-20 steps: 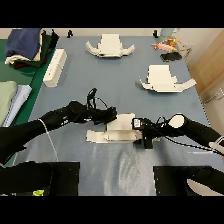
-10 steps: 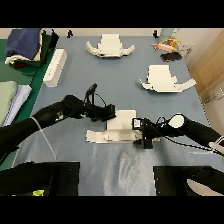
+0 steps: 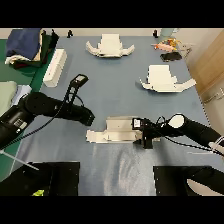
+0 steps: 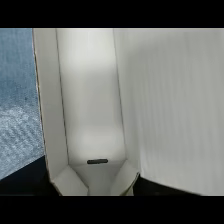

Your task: Fold the box.

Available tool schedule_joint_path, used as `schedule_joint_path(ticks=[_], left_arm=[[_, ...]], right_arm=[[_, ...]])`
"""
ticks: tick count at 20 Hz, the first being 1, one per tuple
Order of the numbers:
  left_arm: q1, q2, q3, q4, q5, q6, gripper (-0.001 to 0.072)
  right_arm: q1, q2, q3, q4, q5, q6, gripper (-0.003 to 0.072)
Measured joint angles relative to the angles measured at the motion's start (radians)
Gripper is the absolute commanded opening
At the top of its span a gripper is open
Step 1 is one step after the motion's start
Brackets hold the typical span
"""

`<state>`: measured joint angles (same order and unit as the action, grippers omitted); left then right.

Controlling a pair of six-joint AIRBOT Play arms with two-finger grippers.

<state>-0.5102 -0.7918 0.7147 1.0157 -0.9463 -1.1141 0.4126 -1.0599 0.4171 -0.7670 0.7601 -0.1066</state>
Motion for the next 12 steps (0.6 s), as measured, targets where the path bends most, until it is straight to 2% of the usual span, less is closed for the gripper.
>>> schedule_joint_path(ticks=[3, 4, 5, 6, 9, 12], left_arm=[[0.004, 0.042, -0.041, 0.042, -0.050, 0.212, 0.0020], [0.006, 0.051, -0.058, 0.047, -0.066, 0.306, 0.0088], [0.018, 0.055, -0.076, 0.040, -0.072, 0.400, 0.0487], [0.036, 0.055, -0.098, 0.025, -0.071, 0.497, 0.0702], [0.078, 0.031, -0.163, -0.063, -0.027, 0.706, 0.0703], [0.068, -0.022, -0.210, -0.181, 0.021, 0.901, 0.0703]], right_arm=[[0.000, 0.000, 0.000, 0.000, 0.000, 0.000, 0.0504], [0.000, 0.000, 0.000, 0.000, 0.000, 0.000, 0.0504], [0.000, 0.000, 0.000, 0.000, 0.000, 0.000, 0.0504], [0.000, 0.000, 0.000, 0.000, 0.000, 0.000, 0.0504], [0.000, 0.000, 0.000, 0.000, 0.000, 0.000, 0.0504], [0.000, 0.000, 0.000, 0.000, -0.001, 0.000, 0.0504]])
